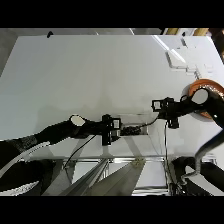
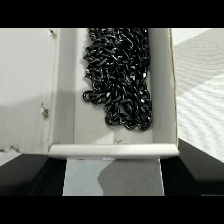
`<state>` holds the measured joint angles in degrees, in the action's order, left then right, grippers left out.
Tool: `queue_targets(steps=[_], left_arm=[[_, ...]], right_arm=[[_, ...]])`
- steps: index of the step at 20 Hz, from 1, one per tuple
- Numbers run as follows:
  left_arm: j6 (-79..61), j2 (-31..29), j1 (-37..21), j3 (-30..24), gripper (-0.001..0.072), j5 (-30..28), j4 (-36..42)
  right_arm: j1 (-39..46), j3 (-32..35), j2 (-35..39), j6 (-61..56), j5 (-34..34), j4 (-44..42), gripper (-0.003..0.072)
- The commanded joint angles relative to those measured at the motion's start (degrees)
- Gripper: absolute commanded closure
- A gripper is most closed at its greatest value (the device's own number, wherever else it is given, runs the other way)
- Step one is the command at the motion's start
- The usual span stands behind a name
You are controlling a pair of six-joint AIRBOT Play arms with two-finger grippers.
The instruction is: Fold the box and place the chain.
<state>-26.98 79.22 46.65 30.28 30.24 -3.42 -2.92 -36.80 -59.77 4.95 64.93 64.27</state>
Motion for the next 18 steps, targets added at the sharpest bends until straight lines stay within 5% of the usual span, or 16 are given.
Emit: queue_targets(steps=[1,6,10,18], left_arm=[[0.0,0.0,0.0,0.0,0.0436,0.0,0.0],[0.0,0.0,0.0,0.0,0.0436,0.0,0.0],[0.0,0.0,0.0,0.0,0.0436,0.0,0.0],[0.0,0.0,0.0,0.0,0.0436,0.0,0.0]], right_arm=[[0.0,0.0,8.9,-1.6,5.1,-10.5,0.0668],[0.0,0.0,21.0,-2.2,11.4,-12.7,0.0668],[-6.8,0.0,23.9,-2.2,11.5,-17.2,0.0668],[-24.4,5.5,23.0,-5.0,-2.9,-17.0,0.0667]])
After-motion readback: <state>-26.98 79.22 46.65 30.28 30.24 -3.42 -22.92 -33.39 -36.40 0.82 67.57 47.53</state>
